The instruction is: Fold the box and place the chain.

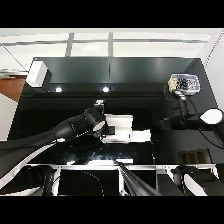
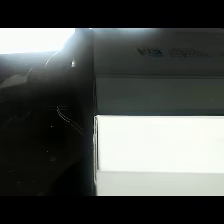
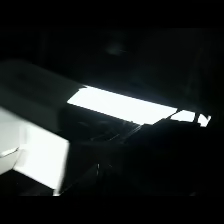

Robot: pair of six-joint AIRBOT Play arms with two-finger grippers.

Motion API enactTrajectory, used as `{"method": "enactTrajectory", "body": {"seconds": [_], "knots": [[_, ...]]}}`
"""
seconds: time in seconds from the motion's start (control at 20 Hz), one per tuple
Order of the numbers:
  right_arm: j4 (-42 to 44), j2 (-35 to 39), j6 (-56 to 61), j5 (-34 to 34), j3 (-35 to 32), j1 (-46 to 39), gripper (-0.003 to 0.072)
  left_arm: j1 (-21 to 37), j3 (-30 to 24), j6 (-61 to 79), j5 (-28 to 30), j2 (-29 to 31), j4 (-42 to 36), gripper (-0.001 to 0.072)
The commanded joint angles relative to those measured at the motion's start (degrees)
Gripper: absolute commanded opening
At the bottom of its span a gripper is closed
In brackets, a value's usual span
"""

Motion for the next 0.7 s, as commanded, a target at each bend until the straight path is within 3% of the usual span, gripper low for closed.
{"method": "enactTrajectory", "body": {"seconds": [0.0, 0.2, 0.55, 0.6, 0.65], "knots": [[0.76, -0.33, 16.74, 1.11, -4.94, -8.90, 0.0060, 0.00, 0.02, 0.00, 0.04, 0.02, 0.09, 0.0030], [9.66, -5.81, 14.14, 0.76, -10.10, -5.18, 0.0060, 0.00, 0.02, 0.00, 1.36, 0.02, 0.07, 0.0030], [21.38, -11.04, 9.97, -6.08, -9.33, 8.02, 0.0065, 0.00, 0.00, 0.00, 0.79, 0.02, 0.07, 0.0030], [21.70, -11.04, 9.20, -5.55, -8.79, 8.74, 0.0152, 0.00, 0.00, 0.00, 0.76, 0.02, 0.04, 0.0030], [21.92, -11.04, 8.04, -4.02, -7.96, 9.07, 0.0310, 0.00, 0.00, 0.00, 0.76, 0.02, 0.04, 0.0030]]}}
